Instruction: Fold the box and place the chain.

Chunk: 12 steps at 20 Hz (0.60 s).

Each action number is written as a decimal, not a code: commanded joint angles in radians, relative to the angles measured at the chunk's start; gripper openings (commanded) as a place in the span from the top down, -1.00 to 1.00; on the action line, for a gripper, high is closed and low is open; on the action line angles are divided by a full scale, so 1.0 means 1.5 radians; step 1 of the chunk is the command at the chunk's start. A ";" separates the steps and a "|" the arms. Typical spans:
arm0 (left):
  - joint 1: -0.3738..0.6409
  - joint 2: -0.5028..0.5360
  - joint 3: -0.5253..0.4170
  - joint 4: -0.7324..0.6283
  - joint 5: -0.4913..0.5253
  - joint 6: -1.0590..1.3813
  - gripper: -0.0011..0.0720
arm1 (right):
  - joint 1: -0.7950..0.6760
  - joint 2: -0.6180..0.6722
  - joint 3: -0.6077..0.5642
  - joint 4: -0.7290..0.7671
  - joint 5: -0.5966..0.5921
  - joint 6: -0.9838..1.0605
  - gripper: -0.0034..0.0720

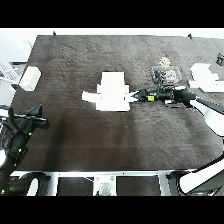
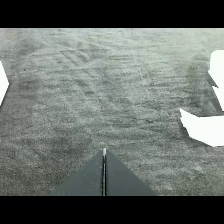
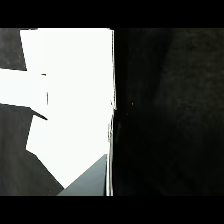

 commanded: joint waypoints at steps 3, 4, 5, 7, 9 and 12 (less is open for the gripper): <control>0.000 0.000 0.000 0.000 0.001 0.000 0.91 | 0.004 -0.001 0.008 -0.003 -0.008 -0.004 0.89; 0.000 0.000 0.000 0.000 -0.007 0.000 0.91 | 0.005 -0.001 0.008 -0.003 -0.008 -0.005 0.89; 0.000 0.000 0.000 0.000 -0.019 0.000 0.91 | 0.005 -0.001 0.008 -0.003 -0.008 -0.006 0.89; 0.000 0.000 0.000 0.000 -0.038 0.000 0.90 | 0.008 -0.001 0.008 -0.004 -0.008 -0.010 0.89; 0.000 0.000 0.000 0.000 -0.048 0.006 0.02 | 0.011 -0.001 0.009 -0.005 -0.008 -0.019 0.89; 0.000 0.000 0.001 0.000 -0.046 0.006 -0.16 | 0.017 -0.001 0.011 -0.006 -0.008 -0.024 0.89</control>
